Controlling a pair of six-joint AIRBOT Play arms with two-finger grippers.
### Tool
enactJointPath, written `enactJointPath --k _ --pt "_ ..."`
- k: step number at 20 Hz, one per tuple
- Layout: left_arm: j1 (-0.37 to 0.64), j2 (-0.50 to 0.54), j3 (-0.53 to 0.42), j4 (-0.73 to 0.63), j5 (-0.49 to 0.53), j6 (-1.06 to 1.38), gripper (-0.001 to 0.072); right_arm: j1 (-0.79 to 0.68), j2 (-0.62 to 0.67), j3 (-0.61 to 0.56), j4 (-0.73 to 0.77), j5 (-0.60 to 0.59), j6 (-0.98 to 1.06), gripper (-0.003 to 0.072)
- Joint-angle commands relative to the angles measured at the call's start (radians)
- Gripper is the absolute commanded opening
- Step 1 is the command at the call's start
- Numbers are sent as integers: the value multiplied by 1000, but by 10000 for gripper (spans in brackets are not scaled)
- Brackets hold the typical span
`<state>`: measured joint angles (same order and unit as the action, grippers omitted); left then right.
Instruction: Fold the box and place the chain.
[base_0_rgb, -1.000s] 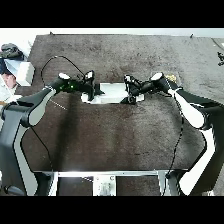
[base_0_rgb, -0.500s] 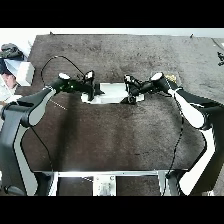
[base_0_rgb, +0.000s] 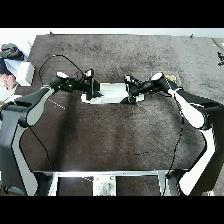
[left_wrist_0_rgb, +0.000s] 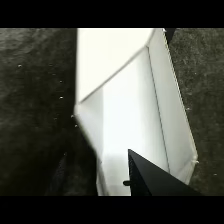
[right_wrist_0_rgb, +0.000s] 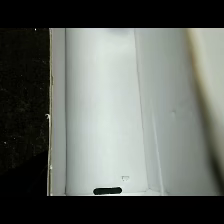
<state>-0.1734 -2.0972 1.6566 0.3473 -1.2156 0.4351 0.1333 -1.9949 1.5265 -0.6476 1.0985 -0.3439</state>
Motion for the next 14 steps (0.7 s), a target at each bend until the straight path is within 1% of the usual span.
enactJointPath --k 1,4,5,6,7,8,11,14 --pt "42 48 3 -14 -87 -42 404 0 -1 0 1 0 0 473" --pt "74 104 8 -11 -139 -109 401 0 -1 0 1 1 0 472" --pt "82 122 10 -10 -150 -138 249 0 -1 0 1 1 0 472" --pt "82 136 11 -6 -182 -143 114 0 -1 0 1 1 0 472" --pt "81 151 12 -3 -214 -147 36 0 -1 0 0 1 0 472" --pt "79 159 12 -3 -240 -151 12 0 -1 0 1 1 0 472" --pt "65 166 11 8 -241 -263 11 0 -1 0 1 1 0 472" --pt "12 164 11 96 -227 -307 11 0 -1 0 1 1 0 472"
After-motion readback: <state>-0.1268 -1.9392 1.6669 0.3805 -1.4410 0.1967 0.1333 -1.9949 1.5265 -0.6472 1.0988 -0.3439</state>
